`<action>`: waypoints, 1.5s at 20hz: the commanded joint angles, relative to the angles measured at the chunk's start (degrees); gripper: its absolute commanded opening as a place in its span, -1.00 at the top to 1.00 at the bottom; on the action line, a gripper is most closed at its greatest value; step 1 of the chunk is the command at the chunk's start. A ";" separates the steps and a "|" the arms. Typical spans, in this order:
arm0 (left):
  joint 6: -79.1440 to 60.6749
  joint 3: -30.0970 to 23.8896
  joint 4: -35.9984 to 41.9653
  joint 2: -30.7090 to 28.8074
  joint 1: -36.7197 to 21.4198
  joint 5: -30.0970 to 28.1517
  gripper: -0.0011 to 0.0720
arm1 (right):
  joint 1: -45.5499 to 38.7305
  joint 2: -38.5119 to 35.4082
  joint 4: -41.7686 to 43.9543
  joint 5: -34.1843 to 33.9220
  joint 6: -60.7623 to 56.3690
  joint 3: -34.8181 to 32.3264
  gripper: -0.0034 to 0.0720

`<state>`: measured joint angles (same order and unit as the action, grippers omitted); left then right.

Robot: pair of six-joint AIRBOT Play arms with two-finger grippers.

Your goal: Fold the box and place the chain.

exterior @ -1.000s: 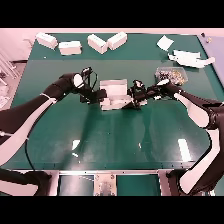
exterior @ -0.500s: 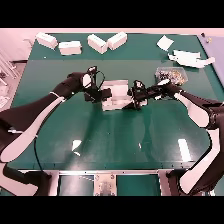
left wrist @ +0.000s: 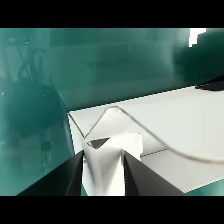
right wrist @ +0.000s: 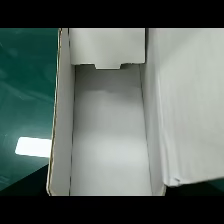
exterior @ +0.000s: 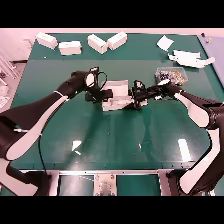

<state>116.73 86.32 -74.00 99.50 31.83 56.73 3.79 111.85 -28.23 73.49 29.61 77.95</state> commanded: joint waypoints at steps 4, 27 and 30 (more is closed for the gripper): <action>0.46 6.51 -1.95 4.92 1.22 6.73 0.24 | 0.07 0.00 0.17 -0.11 -0.02 0.00 -0.54; 4.74 9.38 -3.91 6.62 1.92 11.80 0.24 | 0.07 0.00 0.17 -0.11 -0.02 0.00 -0.54; 4.76 9.38 -3.39 6.64 1.86 11.91 0.24 | 0.07 0.00 0.17 -0.11 -0.02 0.00 -0.54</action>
